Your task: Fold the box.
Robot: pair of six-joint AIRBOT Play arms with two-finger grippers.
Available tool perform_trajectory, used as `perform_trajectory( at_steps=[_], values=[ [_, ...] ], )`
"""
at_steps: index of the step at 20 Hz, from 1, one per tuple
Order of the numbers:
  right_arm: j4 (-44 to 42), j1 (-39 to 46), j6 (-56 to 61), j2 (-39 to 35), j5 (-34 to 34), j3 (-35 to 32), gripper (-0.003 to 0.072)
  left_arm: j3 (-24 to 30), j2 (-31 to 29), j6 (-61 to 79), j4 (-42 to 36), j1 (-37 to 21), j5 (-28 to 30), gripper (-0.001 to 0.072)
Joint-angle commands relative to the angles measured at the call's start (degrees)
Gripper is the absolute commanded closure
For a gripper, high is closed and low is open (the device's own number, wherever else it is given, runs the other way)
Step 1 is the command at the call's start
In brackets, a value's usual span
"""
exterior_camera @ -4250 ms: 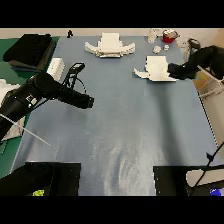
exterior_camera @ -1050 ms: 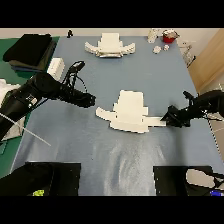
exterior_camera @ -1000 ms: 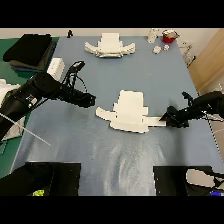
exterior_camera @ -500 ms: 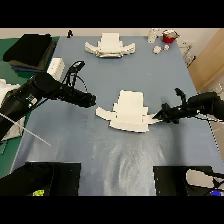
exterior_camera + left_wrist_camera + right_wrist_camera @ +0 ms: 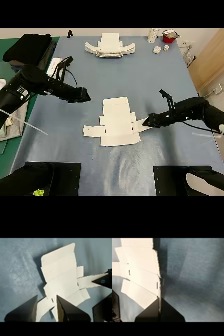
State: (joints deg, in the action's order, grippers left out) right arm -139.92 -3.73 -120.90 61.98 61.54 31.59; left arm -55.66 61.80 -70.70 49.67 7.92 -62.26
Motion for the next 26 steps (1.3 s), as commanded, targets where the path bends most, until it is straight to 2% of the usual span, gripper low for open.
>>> perform_trajectory(
  at_steps=[1,5,11,14,16,20,21,22,23,26],
  values=[
    [0.6,-6.3,-0.4,-7.4,-5.3,-5.1,0.0683,-0.2,3.1,3.1,-2.5,-5.7,-7.6,0.0357],
    [0.6,-10.0,0.6,-8.8,-8.8,-5.8,0.0683,1.0,11.1,10.1,-8.6,-5.4,-8.6,0.0357],
    [0.7,-9.9,1.0,-8.8,-9.7,-5.8,0.0683,1.1,22.3,11.5,-9.5,-5.0,-9.3,0.0357],
    [0.9,-9.9,1.0,-8.8,-9.6,-5.8,0.0683,1.0,26.7,18.8,-18.6,-4.2,-9.4,0.0357],
    [0.9,-9.9,1.0,-8.8,-9.6,-5.8,0.0683,0.2,29.6,21.8,-21.9,-2.9,-9.3,0.0357],
    [0.9,-9.9,1.0,-8.7,-9.6,-5.8,0.0683,-3.0,34.4,24.3,-22.4,0.1,-10.8,0.0358],
    [0.9,-9.9,1.0,-8.7,-9.6,-5.8,0.0683,-3.4,34.6,26.0,-23.2,0.5,-11.6,0.0364],
    [0.9,-9.9,1.0,-8.7,-9.6,-5.8,0.0683,-3.9,34.6,27.3,-23.3,0.8,-12.8,0.0450],
    [0.9,-9.9,1.0,-8.7,-9.6,-5.8,0.0683,-4.2,34.6,28.1,-23.3,0.8,-14.2,0.0489],
    [1.3,-9.9,1.0,-8.7,-9.6,-5.8,0.0683,-4.3,34.6,28.4,-21.7,0.7,-17.8,0.0489]
  ],
)
